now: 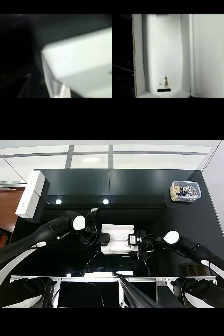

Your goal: Fold the box and place the chain.

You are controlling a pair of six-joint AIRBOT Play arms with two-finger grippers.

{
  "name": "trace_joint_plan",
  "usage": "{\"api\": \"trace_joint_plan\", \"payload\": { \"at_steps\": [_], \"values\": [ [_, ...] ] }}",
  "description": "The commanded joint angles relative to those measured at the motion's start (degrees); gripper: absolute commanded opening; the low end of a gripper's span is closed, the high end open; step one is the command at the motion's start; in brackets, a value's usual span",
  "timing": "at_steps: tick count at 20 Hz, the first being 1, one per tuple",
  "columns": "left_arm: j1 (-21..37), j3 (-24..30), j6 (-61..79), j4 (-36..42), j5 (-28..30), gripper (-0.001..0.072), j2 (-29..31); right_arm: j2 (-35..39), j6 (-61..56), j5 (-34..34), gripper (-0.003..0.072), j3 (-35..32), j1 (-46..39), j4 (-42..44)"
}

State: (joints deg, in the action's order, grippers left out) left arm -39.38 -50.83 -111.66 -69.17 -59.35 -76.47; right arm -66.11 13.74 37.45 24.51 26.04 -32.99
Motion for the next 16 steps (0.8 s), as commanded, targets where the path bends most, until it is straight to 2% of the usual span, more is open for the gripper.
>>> {"api": "trace_joint_plan", "payload": {
  "at_steps": [1,4,10,13,16],
  "values": [
    [-0.5,-3.0,-3.9,-4.2,-1.2,0.0542,-0.2,0.0,0.0,0.0,0.0276,0.0,0.2,-0.1],
    [-2.1,-3.1,-6.8,-5.8,-1.1,0.0542,-0.2,0.0,0.0,0.0,0.0276,0.0,0.2,0.0],
    [-11.4,-3.1,-19.1,-20.0,-0.9,0.0542,-0.7,0.0,0.0,-0.1,0.0276,0.0,0.2,0.0],
    [-12.7,-3.7,-20.7,-20.1,-1.2,0.0541,-3.5,0.0,0.0,0.0,0.0276,0.0,0.2,0.0],
    [-12.9,-7.0,-20.9,-19.7,-1.6,0.0541,-7.3,0.0,0.0,0.0,0.0276,0.0,0.2,0.0]
  ]
}}
